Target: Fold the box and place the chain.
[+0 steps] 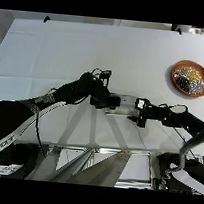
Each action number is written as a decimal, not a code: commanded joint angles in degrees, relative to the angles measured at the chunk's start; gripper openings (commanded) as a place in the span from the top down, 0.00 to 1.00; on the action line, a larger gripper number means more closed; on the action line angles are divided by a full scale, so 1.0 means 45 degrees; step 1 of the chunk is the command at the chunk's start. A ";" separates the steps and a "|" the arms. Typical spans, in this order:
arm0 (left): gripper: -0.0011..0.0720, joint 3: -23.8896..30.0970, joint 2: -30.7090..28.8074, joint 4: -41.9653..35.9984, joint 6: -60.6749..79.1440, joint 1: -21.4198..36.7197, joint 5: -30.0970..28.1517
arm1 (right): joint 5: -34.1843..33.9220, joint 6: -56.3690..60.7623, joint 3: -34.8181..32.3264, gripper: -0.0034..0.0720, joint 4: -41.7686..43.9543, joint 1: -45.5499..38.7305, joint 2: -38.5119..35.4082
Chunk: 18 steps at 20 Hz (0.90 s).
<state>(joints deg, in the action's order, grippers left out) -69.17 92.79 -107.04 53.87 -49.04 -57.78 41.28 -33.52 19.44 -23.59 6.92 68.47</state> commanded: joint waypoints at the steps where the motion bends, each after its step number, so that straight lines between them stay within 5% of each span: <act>1: 0.42 -0.0044 0.0073 0.1137 -0.0976 0.0000 -0.0942 | 0.0005 0.0005 -0.0010 0.47 0.0005 0.0010 -0.0005; 10: 0.42 -0.0044 0.0078 0.1700 -0.0981 -0.0107 -0.0437 | 0.0005 0.0005 -0.0010 0.47 0.0005 0.0010 -0.0005; 12: 0.54 -0.0044 0.0097 0.2001 -0.0981 -0.0112 -0.0442 | 0.0005 0.0005 -0.0010 0.47 0.0005 0.0010 -0.0005; 18: 0.55 -0.0044 0.0525 0.2025 -0.0918 -0.0398 -0.0330 | 0.0005 0.0005 -0.0010 0.47 0.0005 0.0010 -0.0005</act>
<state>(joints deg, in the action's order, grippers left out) -69.32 94.39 -98.13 49.47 -50.19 -59.55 41.25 -33.52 19.42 -23.59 6.98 68.47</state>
